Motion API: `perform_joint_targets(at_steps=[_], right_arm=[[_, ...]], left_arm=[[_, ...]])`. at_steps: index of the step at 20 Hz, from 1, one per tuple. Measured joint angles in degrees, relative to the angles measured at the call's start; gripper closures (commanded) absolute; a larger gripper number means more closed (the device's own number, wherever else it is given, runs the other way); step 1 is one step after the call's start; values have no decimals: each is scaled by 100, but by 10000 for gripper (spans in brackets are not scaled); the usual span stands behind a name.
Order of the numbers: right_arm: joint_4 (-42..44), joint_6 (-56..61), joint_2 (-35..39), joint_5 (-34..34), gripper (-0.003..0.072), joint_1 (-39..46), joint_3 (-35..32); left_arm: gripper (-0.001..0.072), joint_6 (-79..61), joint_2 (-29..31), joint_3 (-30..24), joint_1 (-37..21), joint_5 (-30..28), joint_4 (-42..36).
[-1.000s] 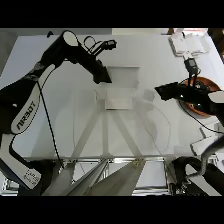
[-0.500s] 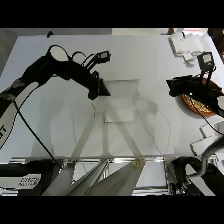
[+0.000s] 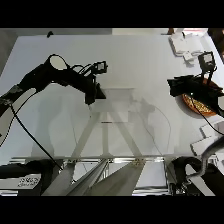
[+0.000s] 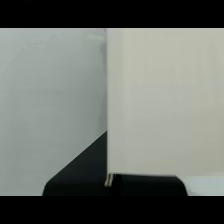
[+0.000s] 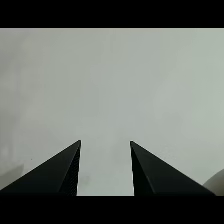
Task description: Fold the box and place the chain.
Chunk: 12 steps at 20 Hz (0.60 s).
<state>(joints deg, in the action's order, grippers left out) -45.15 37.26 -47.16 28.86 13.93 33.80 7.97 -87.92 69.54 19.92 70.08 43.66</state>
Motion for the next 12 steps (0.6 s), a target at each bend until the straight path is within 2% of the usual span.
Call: perform_joint_targets(at_steps=[4, 7, 10, 12], right_arm=[[-7, 0, 0, 0, 347, -2, 0], [-7, 0, 0, -2, 347, 0, 0], [-7, 0, 0, 0, 347, 0, 0], [-9, -2, 0, 0, 347, 0, 0]], left_arm=[[707, -791, -131, -20, -343, 63, -682], [707, -1069, -468, -22, -522, 192, -1185], [708, -1224, -905, -22, -516, 168, -1318], [708, -1266, -1084, -22, -450, 31, -1134]])
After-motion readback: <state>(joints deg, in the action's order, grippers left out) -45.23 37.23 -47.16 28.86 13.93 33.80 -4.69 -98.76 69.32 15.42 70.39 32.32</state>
